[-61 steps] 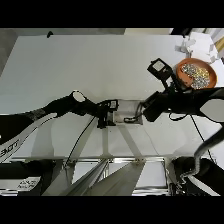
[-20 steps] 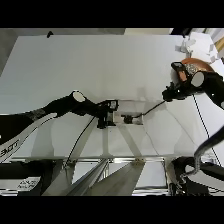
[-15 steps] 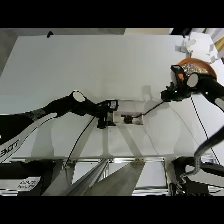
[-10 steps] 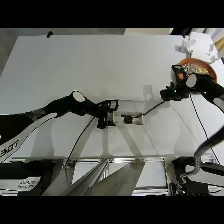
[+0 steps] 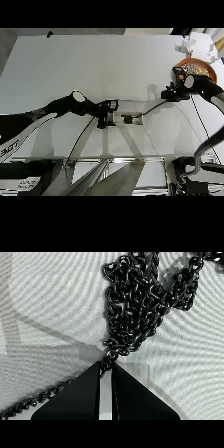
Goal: Fold the box and place the chain.
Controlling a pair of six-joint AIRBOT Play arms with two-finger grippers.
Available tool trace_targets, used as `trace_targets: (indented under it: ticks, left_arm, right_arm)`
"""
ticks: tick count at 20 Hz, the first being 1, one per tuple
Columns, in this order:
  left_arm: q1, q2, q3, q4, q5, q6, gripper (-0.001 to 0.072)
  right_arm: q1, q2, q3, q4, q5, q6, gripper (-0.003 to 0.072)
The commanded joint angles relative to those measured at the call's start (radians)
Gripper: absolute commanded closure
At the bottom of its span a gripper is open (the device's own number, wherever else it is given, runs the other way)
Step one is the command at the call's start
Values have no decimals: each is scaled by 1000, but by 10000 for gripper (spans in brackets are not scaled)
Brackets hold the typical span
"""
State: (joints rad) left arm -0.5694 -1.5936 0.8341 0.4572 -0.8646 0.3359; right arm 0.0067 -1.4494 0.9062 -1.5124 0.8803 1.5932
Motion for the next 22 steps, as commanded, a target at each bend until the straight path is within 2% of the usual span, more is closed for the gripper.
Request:
trace_targets:
  ticks: [1, 5, 9, 15, 19, 22]
  left_arm:
    - [0, 0, 0, 0, 0, 0, 500]
    - [0, 0, 0, 0, 0, 0, 500]
    - [0, 0, 0, 0, 0, 0, 500]
    - [0, 0, 0, 0, -6, 0, 500]
    - [0, 0, 0, 0, -7, 0, 500]
    - [0, 0, 0, 0, -7, 0, 500]
  right_arm:
    - [1, 2, -1, -2, 11, 0, 666]
    - [18, 148, 0, -2, 37, -66, 666]
    - [35, 370, -1, 1, 146, -119, 666]
    - [236, 666, -1, 11, 256, -143, 666]
    - [366, 772, -1, 91, 256, -124, 666]
    - [399, 799, -1, 282, 203, -124, 666]
